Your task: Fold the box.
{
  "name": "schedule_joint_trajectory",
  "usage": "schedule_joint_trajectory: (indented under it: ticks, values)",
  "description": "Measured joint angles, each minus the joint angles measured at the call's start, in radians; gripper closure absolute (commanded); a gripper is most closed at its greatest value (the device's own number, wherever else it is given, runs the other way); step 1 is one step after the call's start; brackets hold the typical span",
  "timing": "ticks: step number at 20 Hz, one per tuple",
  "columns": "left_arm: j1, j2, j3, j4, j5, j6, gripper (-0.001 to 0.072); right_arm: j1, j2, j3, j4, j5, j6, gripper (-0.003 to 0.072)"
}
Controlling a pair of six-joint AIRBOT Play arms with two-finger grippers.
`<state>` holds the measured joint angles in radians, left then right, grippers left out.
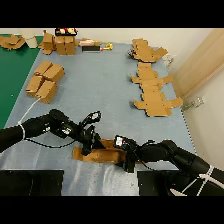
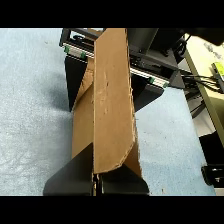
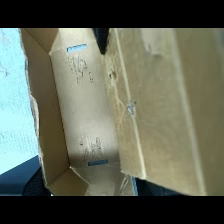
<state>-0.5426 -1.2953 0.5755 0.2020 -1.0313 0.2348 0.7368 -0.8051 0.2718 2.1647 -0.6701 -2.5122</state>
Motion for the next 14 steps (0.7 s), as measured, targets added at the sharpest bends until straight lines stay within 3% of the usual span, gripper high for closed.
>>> schedule_joint_trajectory:
  ticks: [14]
  values:
    - [0.000, 0.000, 0.000, 0.000, 0.000, 0.000, 0.0695, 0.002, -0.043, 0.001, -0.035, -0.029, -0.004, 0.0002]
